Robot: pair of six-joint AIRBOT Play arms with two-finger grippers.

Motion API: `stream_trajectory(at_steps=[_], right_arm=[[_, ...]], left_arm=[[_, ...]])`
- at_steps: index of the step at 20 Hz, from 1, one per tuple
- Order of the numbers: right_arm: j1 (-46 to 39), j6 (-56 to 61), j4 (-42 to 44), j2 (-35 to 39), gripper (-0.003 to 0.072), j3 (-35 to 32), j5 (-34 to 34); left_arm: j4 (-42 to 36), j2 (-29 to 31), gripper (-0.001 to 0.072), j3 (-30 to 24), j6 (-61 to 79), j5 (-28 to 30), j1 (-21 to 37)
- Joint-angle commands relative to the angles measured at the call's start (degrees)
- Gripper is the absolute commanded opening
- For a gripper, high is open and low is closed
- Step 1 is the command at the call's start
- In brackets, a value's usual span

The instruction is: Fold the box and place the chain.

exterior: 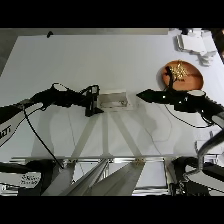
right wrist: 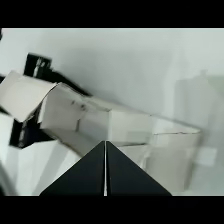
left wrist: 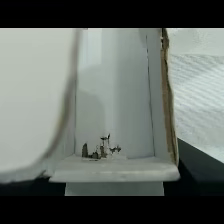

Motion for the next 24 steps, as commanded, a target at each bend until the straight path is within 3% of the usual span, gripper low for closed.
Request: stream_trajectory(at_steps=[1,4,8,24], right_arm=[[-3.4,5.7,-11.3,0.7,0.0005,0.0,-5.6],[-1.8,9.8,-19.9,-2.3,0.0003,0.0,-6.1],[3.3,9.8,-18.6,-7.7,0.0000,0.0,-7.3],[6.6,0.6,3.0,-8.9,0.0004,0.0,0.1]], left_arm=[[0.0,0.0,0.0159,0.0,0.0,0.0,0.0],[0.0,0.0,0.0159,0.0,0.0,0.0,0.0],[0.0,0.0,0.0159,0.0,0.0,0.0,0.0],[0.0,0.0,0.0159,0.0,0.0,0.0,0.0]])
